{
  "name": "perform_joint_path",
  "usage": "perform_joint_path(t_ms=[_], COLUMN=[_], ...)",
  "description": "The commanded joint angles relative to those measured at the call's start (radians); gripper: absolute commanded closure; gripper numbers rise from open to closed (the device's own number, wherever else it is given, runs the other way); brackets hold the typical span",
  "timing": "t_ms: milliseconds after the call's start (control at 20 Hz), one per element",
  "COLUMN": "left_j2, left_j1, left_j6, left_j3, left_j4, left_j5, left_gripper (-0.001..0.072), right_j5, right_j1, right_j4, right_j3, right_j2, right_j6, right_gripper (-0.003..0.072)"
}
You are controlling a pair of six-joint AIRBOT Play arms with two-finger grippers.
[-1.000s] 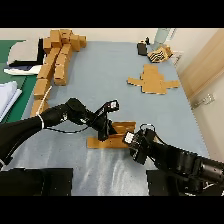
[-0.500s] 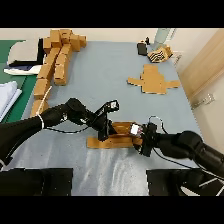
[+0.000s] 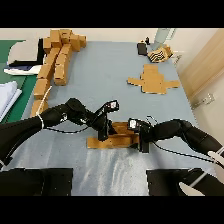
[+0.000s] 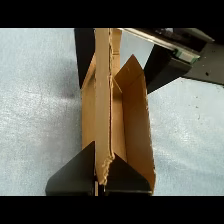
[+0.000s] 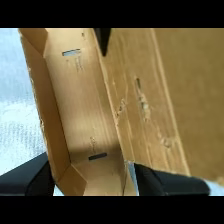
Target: Fold the box.
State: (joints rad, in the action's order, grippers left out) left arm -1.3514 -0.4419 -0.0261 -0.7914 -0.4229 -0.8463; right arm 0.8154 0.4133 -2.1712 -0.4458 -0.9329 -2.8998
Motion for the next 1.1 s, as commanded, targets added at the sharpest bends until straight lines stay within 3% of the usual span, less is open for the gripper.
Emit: perform_joint_path(t_ms=[0, 350, 1050], left_j2=[0.001, 0.001, 0.001], left_j1=[0.000, 0.000, 0.000], left_j6=[0.000, 0.000, 0.000], left_j3=[0.000, 0.000, 0.000], left_j4=[0.000, 0.000, 0.000], left_j5=[0.000, 0.000, 0.001], left_gripper=[0.0693, 0.0693, 0.0693], right_j5=[0.001, 0.034, 0.000], right_j1=[-0.010, -0.010, -0.010], right_j4=[-0.013, 0.044, 0.013], right_j3=[-0.008, -0.008, -0.008], right_j2=[-0.026, -0.022, -0.065], right_j6=[-0.029, -0.030, -0.103], right_gripper=[-0.0034, -0.0034, -0.0004])
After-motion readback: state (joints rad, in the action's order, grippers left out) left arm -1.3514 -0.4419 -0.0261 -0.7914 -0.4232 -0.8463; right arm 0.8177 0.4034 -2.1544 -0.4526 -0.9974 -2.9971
